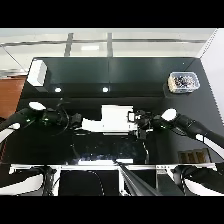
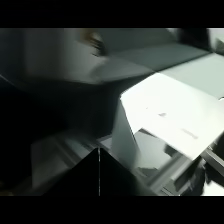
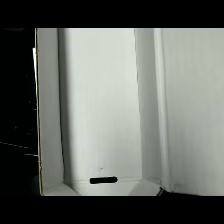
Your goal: Fold the box and place the chain.
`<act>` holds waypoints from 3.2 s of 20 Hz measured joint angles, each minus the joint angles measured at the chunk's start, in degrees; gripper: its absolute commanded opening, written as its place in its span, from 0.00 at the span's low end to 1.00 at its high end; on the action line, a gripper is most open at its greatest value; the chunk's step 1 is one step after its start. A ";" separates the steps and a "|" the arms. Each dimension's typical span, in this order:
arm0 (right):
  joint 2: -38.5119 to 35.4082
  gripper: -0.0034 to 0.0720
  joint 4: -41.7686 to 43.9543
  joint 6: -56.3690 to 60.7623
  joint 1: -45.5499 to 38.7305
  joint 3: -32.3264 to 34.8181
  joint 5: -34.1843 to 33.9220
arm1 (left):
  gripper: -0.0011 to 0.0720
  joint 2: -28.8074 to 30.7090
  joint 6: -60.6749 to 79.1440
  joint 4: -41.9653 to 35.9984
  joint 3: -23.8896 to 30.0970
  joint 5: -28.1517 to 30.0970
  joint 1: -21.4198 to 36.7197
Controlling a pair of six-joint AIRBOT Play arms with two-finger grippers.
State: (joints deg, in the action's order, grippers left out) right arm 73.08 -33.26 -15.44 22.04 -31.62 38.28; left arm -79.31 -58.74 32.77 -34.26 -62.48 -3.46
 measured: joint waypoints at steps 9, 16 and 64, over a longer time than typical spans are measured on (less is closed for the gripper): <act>0.00 0.21 -0.02 0.00 0.00 0.00 0.02 | 0.86 -6.03 6.62 -2.67 -10.27 -11.76 -4.35; 0.00 0.21 -0.02 0.00 0.00 0.00 0.02 | 0.57 -6.32 0.00 0.81 -16.15 -9.07 -12.74; 0.00 0.21 0.00 0.04 0.00 0.00 0.02 | 0.05 -7.19 -67.87 49.90 -29.03 0.07 -41.09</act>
State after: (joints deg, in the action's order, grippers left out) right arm 73.08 -33.26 -15.40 22.04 -31.62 38.30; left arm -86.50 -126.61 82.67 -63.29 -62.41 -44.56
